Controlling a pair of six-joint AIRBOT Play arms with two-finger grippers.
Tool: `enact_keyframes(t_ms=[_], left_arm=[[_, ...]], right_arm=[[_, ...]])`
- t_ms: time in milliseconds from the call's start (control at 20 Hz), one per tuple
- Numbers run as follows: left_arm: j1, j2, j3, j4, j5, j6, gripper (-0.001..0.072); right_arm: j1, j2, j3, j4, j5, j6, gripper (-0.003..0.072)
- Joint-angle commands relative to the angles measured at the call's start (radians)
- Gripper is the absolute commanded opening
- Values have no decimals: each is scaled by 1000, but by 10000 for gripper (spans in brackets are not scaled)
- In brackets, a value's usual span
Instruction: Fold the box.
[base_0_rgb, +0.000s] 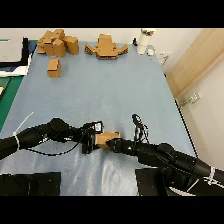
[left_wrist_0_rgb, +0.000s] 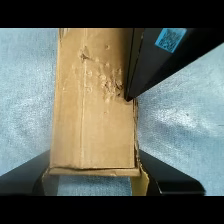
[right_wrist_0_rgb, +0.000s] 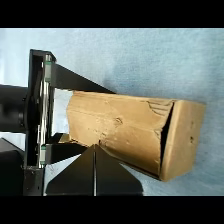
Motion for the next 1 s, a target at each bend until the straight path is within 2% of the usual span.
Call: enact_keyframes(t_ms=[0, 300, 450, 700, 950], left_arm=[[0, -1, 1, 0, 0, 0, 446], [0, 0, 1, 0, 1, 0, 446], [0, -1, 1, 0, 0, 0, 446], [0, -1, 1, 0, 0, 0, 446], [0, -1, 1, 0, 1, 0, 446]], right_arm=[[1, 0, 0, 0, 1, 0, 0], [1, 5, 3, -2, -3, 0, 1], [-1, 80, 48, -62, -15, -3, 2], [-167, 114, 127, -261, -252, 10, 2], [-395, 108, 187, -498, -385, 37, 3]])
